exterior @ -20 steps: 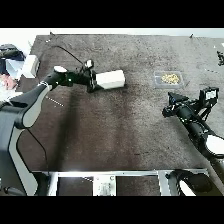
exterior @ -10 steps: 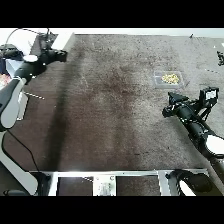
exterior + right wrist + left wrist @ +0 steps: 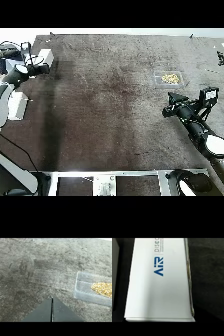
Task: Fold the box and place the chain.
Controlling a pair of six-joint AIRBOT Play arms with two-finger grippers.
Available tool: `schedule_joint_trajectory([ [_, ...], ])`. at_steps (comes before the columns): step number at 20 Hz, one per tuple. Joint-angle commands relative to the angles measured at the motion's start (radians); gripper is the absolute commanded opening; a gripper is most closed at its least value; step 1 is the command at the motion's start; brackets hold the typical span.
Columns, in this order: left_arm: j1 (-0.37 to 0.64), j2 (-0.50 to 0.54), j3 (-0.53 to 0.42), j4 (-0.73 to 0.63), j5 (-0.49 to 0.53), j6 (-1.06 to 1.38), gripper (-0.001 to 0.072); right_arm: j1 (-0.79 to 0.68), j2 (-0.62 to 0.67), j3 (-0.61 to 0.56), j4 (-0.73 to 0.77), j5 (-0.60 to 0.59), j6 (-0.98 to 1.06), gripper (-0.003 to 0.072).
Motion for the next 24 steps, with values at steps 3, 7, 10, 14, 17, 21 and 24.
schedule_joint_trajectory([
  [3,0.006,-0.040,-0.034,0.034,0.101,-0.098,0.0009,0.000,0.001,0.000,0.000,0.000,0.000,0.0012],
  [7,-0.008,-0.043,-0.034,0.011,0.182,-0.096,0.0010,0.000,0.001,0.000,0.000,0.000,0.000,0.0012],
  [10,-0.022,-0.072,-0.007,0.011,0.152,-0.089,0.0010,0.000,0.001,0.000,0.000,0.000,0.000,0.0012],
  [14,-0.022,-0.100,0.011,0.011,0.106,-0.045,0.0010,0.000,0.001,0.000,0.000,0.000,0.000,0.0012],
  [17,-0.022,-0.101,0.011,0.013,0.101,-0.026,0.0010,0.000,0.001,0.000,0.000,0.000,0.000,0.0012],
  [21,-0.022,-0.100,0.011,0.013,0.098,0.015,0.0297,0.000,0.001,0.000,0.000,0.000,0.000,0.0012],
  [24,-0.022,-0.097,0.011,0.013,0.105,0.014,0.0688,0.000,0.001,0.000,0.000,0.000,0.000,0.0012],
])
